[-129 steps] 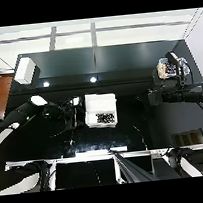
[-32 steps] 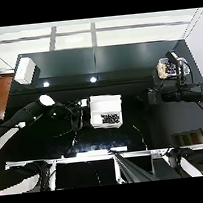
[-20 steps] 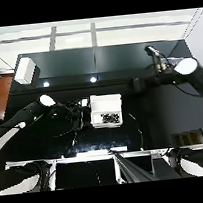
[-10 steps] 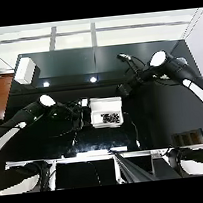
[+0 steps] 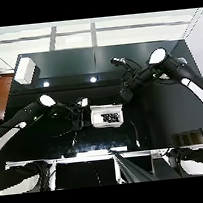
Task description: Fold the box and place the chain.
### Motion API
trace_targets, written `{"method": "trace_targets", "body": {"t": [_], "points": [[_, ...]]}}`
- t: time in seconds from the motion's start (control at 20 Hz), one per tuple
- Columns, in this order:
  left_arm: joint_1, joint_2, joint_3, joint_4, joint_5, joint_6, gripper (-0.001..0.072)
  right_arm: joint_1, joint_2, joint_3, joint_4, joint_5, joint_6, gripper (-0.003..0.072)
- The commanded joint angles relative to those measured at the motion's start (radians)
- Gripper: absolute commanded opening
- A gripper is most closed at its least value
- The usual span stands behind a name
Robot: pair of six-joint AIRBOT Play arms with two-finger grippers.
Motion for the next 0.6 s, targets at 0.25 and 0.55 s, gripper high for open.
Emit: {"method": "trace_targets", "body": {"t": [0.25, 0.55], "points": [[0.001, -0.001, 0.0, 0.0, 0.003, -0.001, 0.0434, 0.002, 0.018, 0.019, 0.013, 0.071, -0.027, 0.0616], [0.001, -0.001, 0.0, 0.0, 0.003, -0.001, 0.0434, 0.091, 0.018, 0.018, -0.119, 0.049, -0.012, 0.0615]]}}
